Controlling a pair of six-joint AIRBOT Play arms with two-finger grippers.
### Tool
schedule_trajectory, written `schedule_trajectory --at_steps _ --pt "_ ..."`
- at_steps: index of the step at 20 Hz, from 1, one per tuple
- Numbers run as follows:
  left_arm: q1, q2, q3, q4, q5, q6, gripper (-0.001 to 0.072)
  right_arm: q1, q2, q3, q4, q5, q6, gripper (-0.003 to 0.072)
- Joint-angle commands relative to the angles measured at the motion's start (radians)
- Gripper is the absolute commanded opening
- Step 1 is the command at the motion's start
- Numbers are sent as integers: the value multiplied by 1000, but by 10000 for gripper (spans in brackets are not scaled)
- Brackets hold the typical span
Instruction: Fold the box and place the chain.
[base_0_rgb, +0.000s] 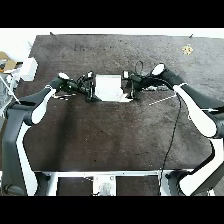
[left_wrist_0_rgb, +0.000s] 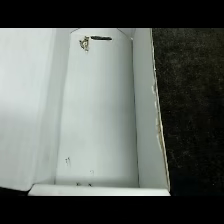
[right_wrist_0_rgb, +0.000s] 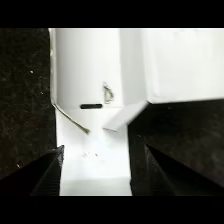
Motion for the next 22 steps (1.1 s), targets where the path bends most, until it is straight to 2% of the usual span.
schedule_trajectory --at_steps 1,3,5,10,18,19,20,21,22 --pt "1 0 1 0 0 0 285 18 -36 -3 38 -26 -12 436" --pt "1 0 1 0 0 0 285 18 -45 -3 82 -41 -12 432" --pt "1 0 1 0 0 0 285 18 -50 -3 128 -47 -13 208" --pt "1 0 1 0 0 0 285 35 -62 -3 242 -47 -25 204" --pt "1 0 1 0 0 0 285 62 -94 -3 241 -73 -26 207" --pt "1 0 1 0 0 0 285 62 -94 -3 241 -73 -25 255" --pt "1 0 1 0 0 0 285 62 -94 -3 241 -73 -25 453" --pt "1 0 1 0 0 0 285 62 -94 -3 237 -73 -24 485" --pt "1 0 1 0 0 0 285 62 -94 -3 229 -74 -24 486"
